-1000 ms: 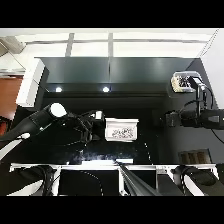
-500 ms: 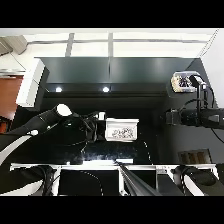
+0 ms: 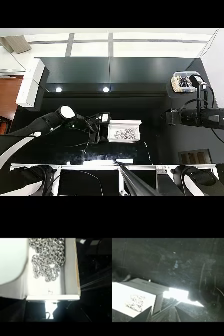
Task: Fold the box and place the chain.
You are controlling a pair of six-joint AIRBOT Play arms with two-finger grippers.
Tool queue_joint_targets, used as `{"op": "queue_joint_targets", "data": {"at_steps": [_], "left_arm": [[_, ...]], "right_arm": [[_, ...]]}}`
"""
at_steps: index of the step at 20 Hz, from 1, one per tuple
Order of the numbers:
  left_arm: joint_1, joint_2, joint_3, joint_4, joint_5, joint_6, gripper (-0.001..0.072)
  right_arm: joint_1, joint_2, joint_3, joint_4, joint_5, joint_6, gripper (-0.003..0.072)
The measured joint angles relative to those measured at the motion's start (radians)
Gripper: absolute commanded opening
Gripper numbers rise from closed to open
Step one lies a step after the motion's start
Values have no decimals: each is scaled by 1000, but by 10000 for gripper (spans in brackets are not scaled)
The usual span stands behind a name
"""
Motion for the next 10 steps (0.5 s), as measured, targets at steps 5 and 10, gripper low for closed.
{"op": "queue_joint_targets", "data": {"at_steps": [5, 10], "left_arm": [[-3, 0, 0, -4, -2, -19, 709], [-4, -2, 0, -35, 3, -26, 710]], "right_arm": [[0, 0, 0, 0, 0, 0, 347], [0, 0, 0, 0, 0, 1, 347]]}}
